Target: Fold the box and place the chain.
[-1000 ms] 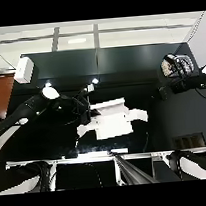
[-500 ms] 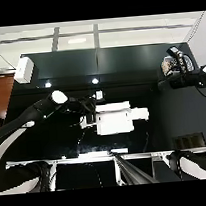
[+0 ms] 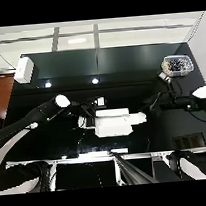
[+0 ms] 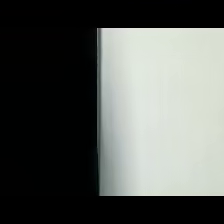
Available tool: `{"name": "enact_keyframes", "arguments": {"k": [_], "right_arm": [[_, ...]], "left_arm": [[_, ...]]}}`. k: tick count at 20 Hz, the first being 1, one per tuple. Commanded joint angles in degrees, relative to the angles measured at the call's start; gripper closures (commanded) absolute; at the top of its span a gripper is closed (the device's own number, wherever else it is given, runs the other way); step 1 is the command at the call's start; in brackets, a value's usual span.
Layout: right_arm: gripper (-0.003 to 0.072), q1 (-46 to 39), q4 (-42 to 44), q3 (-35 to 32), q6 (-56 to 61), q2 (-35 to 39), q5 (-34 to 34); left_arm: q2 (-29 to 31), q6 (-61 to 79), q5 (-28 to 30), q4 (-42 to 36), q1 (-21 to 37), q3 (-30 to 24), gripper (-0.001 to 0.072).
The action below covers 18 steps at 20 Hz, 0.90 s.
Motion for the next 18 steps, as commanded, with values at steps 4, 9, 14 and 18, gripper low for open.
{"name": "enact_keyframes", "arguments": {"k": [4,9,14,18], "right_arm": [[-0.0026,8.0,-9.6,-2.0,-6.5,0.4,-1.8],[-0.0026,16.5,-14.4,-2.0,-6.8,0.4,-1.2],[-0.0026,22.0,-14.5,-2.0,-6.7,0.4,-1.2],[-0.0026,22.7,-18.6,-1.4,-6.7,0.5,-4.3]], "left_arm": [[-0.7,2.6,-0.5,0.4,-0.2,-0.2,0.0682],[-0.7,2.6,-0.5,0.4,-0.2,-0.2,0.0682],[-0.7,2.6,-0.5,0.4,-0.2,-0.2,0.0682],[-0.7,2.6,-0.5,0.4,-0.2,-0.2,0.0682]]}}
